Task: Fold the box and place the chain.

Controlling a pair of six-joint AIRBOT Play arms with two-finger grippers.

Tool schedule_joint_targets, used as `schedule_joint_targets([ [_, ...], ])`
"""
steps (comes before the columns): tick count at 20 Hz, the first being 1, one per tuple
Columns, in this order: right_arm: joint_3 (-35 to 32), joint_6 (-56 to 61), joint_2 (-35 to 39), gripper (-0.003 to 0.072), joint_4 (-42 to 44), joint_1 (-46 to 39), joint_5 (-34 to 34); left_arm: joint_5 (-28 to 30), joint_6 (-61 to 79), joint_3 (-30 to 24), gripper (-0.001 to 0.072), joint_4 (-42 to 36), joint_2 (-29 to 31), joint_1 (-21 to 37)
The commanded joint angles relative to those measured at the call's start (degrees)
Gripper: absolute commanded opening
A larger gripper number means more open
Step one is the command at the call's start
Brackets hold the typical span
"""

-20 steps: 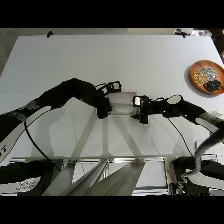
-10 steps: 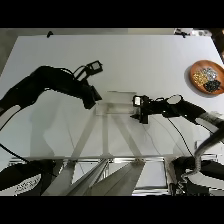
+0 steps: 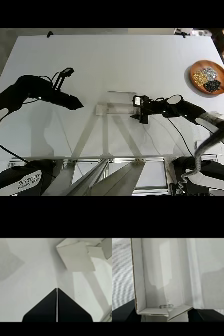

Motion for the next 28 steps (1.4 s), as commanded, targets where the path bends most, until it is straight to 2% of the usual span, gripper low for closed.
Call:
schedule_joint_targets([
  [1,0.02,0.0,0.0,0.032,0.02,0.02,0.04,-3.06,-5.01,-2.47,0.0006,-4.13,-2.43,0.15],
  [5,0.02,0.0,0.0,0.032,0.0,0.02,0.02,-5.35,-5.42,-2.47,0.0006,-7.96,-5.77,-3.08],
  [11,0.02,0.0,0.0,0.032,0.0,0.02,0.02,-13.9,-10.62,-2.47,0.0005,-8.46,-8.13,-8.52],
  [19,0.02,0.0,0.0,0.032,0.0,0.02,0.02,-14.53,-13.81,-2.47,0.0004,-8.22,-8.41,-8.76],
  [28,0.02,0.0,0.0,0.032,0.0,0.02,0.02,-16.41,-13.73,-2.45,0.0006,-9.01,-8.83,-12.04],
])
